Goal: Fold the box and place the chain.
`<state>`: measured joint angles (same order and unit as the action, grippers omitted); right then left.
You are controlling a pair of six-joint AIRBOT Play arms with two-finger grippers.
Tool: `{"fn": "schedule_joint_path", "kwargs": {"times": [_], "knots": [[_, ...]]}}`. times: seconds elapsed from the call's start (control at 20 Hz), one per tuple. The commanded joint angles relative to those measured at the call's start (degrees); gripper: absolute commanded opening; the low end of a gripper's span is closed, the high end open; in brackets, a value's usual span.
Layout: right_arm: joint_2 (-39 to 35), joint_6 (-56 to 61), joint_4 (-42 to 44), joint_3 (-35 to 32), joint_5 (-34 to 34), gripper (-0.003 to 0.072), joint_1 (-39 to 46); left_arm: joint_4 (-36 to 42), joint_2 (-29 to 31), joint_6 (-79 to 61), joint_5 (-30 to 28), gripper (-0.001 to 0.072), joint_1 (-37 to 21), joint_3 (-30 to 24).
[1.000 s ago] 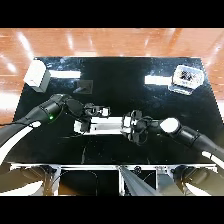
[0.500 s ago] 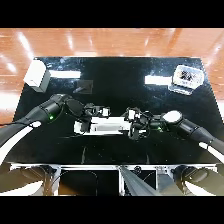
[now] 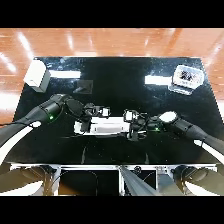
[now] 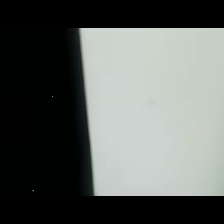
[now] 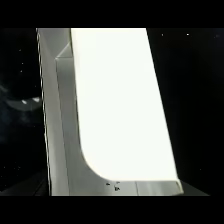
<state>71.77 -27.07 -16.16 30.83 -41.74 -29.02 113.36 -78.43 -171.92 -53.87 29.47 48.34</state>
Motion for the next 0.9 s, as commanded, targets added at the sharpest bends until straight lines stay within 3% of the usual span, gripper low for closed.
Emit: {"fn": "schedule_joint_path", "kwargs": {"times": [0.0, 0.15, 0.85], "knots": [[0.3, 3.3, -4.1, 0.0, 2.4, 0.0720, -2.3, 0.0, -0.1, 0.0, 0.1, 0.0019, 0.0, 0.0], [0.3, 7.0, -7.0, 0.0, 5.1, 0.0720, -4.0, 0.0, -0.1, 0.0, 0.0, 0.0019, 0.0, 0.0], [0.3, 8.5, -9.5, 0.0, 4.9, 0.0720, -4.3, 0.1, -0.1, 0.0, -0.1, 0.0020, 0.0, 0.0]]}}
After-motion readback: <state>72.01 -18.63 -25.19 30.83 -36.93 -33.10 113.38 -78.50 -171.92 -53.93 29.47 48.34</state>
